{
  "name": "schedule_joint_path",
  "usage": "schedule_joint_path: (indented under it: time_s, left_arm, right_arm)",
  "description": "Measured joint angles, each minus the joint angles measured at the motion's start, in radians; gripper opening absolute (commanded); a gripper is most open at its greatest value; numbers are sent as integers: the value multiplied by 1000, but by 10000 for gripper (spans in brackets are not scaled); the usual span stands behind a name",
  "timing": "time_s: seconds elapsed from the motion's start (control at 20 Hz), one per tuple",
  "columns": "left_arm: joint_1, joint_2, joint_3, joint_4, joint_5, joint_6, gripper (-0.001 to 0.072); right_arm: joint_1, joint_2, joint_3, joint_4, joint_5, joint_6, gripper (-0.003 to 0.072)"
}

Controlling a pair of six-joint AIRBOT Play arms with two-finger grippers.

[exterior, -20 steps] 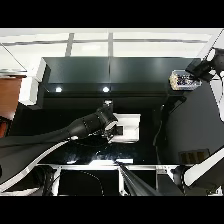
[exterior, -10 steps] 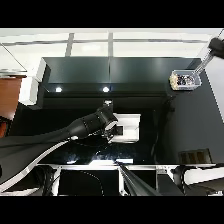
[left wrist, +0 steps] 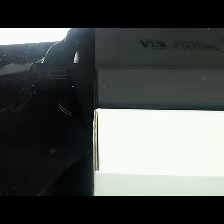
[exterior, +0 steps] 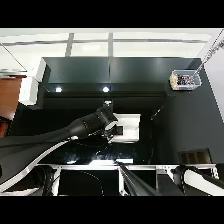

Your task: Fold the box and place the chain.

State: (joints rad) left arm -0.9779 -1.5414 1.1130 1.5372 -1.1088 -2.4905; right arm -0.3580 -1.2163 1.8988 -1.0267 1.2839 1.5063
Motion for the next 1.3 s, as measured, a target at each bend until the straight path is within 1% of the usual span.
schedule_joint_path:
  time_s: [0.15, 0.3, 0.5, 0.7, 0.85, 1.05, 1.3]
  left_arm:
    - [0, 0, 0, 0, 0, 0, 26]
    - [0, 0, 0, -1, 0, 0, 26]
    - [0, 0, 0, -1, 0, 0, 26]
    - [0, 0, 0, -1, 0, 0, 26]
    - [0, 0, 0, -1, 0, 0, 26]
    - [0, 0, 0, -1, 0, 0, 26]
    - [0, 0, 0, 0, 1, 0, 25]
  right_arm:
    - [75, 114, -61, 20, 50, -13, 34]
    - [182, 222, -162, 33, 119, -51, 34]
    - [328, 317, -291, 28, 201, -90, 34]
    - [461, 348, -373, 40, 257, -101, 34]
    - [533, 356, -402, 58, 272, -100, 34]
    - [576, 360, -416, 74, 284, -97, 34]
    - [589, 360, -431, 117, 304, -89, 34]
